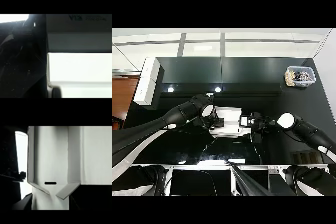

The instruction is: Fold the box and place the chain.

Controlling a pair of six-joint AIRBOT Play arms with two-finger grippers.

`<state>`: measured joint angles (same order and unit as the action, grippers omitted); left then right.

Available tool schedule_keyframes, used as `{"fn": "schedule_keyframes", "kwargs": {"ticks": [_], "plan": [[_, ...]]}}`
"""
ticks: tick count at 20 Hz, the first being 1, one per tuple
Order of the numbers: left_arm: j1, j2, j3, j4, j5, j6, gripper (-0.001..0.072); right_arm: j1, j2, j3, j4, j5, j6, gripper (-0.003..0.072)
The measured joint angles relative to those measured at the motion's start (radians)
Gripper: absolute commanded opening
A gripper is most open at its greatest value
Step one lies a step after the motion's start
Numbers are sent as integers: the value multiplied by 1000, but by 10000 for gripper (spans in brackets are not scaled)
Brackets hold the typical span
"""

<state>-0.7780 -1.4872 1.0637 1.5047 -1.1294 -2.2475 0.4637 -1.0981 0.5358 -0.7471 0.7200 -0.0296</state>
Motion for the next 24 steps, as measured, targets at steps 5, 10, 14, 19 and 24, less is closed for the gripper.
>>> {"fn": "schedule_keyframes", "kwargs": {"ticks": [5,10,14,19,24], "plan": [[0,0,0,2,-3,1,23,42,-27,0,37,-36,-4,70],[-2,0,0,3,-5,0,24,87,-52,0,159,-99,-4,71],[-3,0,0,3,-4,0,25,114,-82,0,257,-135,-4,71],[-3,0,0,2,-3,-2,25,122,-100,0,292,-146,-3,70],[-3,0,0,-2,0,-3,25,123,-103,0,298,-147,-3,141]]}}
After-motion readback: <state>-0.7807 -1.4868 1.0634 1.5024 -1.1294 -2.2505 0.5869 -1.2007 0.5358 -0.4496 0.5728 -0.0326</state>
